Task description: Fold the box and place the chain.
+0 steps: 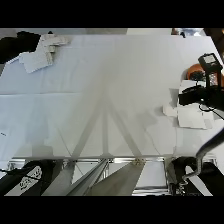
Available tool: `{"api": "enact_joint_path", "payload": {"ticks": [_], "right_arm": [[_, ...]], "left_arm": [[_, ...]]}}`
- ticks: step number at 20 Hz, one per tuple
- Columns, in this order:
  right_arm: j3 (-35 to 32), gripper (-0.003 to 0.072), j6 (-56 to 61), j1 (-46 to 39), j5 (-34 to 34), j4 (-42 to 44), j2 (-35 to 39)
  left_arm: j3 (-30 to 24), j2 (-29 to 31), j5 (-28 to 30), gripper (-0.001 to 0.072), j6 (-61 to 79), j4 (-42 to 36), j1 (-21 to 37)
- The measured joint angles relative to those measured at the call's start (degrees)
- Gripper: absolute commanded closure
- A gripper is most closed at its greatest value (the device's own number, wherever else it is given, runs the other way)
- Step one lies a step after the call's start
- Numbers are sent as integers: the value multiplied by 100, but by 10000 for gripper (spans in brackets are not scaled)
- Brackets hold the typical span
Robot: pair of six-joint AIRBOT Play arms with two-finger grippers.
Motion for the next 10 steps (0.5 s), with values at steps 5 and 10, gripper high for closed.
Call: {"api": "enact_joint_path", "payload": {"ticks": [5,10], "right_arm": [[0,664,0,0,-291,0,0],[2,488,247,-2,-323,-455,0]], "left_arm": [[0,0,2,15,0,2,0],[0,0,2,15,0,2,0]]}}
